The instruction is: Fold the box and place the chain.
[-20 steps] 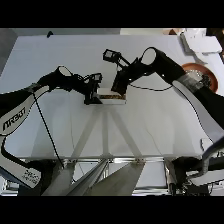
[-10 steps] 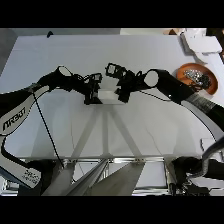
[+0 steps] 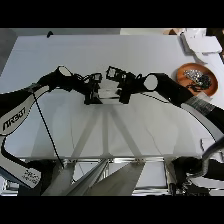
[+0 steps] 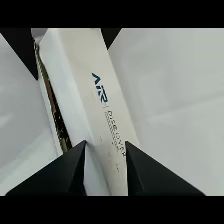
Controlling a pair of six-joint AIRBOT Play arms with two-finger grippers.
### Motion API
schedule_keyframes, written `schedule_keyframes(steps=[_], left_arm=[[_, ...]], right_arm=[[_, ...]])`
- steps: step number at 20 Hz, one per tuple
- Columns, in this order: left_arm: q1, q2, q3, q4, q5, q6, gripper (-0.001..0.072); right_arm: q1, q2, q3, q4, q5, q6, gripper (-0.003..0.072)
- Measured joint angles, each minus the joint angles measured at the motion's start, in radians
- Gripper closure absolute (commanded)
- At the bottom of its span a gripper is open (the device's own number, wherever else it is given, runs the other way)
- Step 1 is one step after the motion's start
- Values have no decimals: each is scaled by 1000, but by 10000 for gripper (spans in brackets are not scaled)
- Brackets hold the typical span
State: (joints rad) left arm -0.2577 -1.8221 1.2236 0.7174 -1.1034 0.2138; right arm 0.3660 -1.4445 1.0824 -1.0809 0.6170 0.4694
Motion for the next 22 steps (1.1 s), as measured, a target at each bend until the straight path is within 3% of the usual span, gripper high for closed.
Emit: schedule_keyframes(steps=[15, 22], left_arm=[[0, 0, 0, 2, 0, 2, 434], [0, 0, 0, -1, 2, -3, 434]], right_arm=[[58, 0, -74, 5, -59, 34, 465], [68, 16, -84, -2, -153, 70, 464]])
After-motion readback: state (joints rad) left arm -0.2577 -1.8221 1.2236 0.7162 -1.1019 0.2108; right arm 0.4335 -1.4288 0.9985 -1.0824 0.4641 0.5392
